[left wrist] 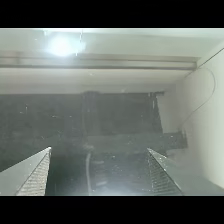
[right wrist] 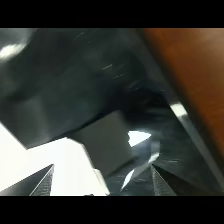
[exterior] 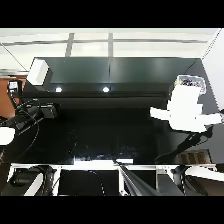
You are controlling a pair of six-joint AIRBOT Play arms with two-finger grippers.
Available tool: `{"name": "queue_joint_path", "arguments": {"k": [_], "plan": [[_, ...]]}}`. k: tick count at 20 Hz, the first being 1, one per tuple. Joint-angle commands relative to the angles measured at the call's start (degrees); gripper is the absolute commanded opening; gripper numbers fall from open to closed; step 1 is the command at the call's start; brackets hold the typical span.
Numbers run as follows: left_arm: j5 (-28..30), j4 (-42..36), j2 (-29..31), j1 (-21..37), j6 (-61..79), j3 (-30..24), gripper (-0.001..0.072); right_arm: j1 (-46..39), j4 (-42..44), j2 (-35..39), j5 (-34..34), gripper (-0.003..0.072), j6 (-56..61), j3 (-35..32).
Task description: Fold the box and place the chain.
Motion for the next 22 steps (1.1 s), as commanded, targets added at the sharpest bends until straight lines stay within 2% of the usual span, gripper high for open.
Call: {"name": "queue_joint_path", "arguments": {"k": [1,3,6,7,8,9,12,15,19,22], "plan": [[-0.2,-0.11,-0.04,-0.02,-0.02,-0.04,0.0708,-1.07,6.29,-6.29,8.35,0.072,-12.85,1.7],[-0.2,-0.11,-0.04,-0.02,-0.02,-0.04,0.0708,0.44,6.36,-7.41,7.58,0.072,-15.69,1.99],[-0.2,-0.11,-0.04,-0.02,-0.02,-0.04,0.0708,2.82,6.08,-8.11,7.58,0.0347,-15.76,1.99],[-0.2,-0.31,-0.04,-0.02,-0.02,-0.04,0.0708,3.39,6.16,-8.11,8.24,0.0172,-16.04,1.99],[-0.2,-0.79,-0.04,-0.02,-0.02,-0.04,0.0708,3.87,6.1,-8.11,9.29,0.0049,-16.72,1.99],[-0.2,-1.25,-0.04,-0.02,-0.02,-0.04,0.0708,3.98,6.16,-8.09,10.4,0.0012,-16.92,2.03],[-0.2,-1.62,-0.04,-0.02,-0.02,-0.02,0.0708,3.98,8.41,-7.13,17.03,0.0011,-16.83,2.25],[-0.2,-1.62,-0.04,-0.02,-0.02,-0.02,0.0708,3.98,15.89,-3.98,23.02,0.0011,-15.96,1.25],[-0.24,-4.61,-0.04,-0.02,-0.02,-0.04,0.0708,5.95,30.45,5.95,18.71,0.0012,-18.25,-11.13],[-0.83,-8.66,-0.04,-0.02,0.0,-0.04,0.0708,12.85,37.79,14.38,13.25,0.0011,-20.24,-22.99]]}}
